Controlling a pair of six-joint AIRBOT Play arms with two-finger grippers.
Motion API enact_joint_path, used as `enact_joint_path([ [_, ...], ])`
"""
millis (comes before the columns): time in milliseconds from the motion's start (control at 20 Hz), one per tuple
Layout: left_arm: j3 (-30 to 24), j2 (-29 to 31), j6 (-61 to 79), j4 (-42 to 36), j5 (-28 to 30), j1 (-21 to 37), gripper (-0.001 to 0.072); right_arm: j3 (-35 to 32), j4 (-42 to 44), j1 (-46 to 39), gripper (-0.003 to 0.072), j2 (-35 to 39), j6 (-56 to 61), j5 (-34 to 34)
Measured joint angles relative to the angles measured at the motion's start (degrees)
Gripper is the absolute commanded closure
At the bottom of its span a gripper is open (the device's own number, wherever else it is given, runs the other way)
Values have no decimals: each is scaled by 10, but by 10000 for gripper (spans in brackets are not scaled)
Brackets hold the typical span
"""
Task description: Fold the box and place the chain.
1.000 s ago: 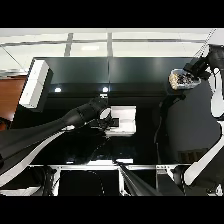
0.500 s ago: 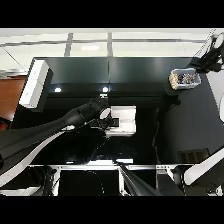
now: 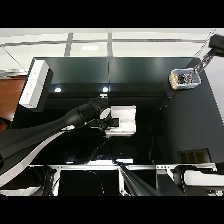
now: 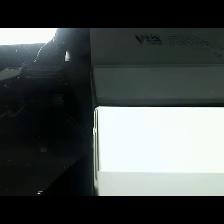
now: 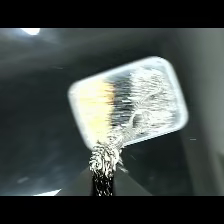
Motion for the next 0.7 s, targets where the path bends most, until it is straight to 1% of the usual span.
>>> enact_joint_path([
  [200, 0, 0, 0, 0, 0, 0, 680, -50, 70, 22, 678, 127, -14, 4],
  [350, 0, 0, 0, 0, 0, 0, 680, -66, 98, 55, 678, 196, -20, 22],
  [450, 0, 0, 0, 0, 0, 0, 680, -71, 127, 73, 678, 222, -29, 50],
  [600, 0, 0, 0, 0, 0, 0, 680, -75, 218, 101, 678, 240, -35, 93],
  [700, 0, 0, 0, 0, 0, 0, 680, -77, 264, 122, 678, 244, -35, 110],
])
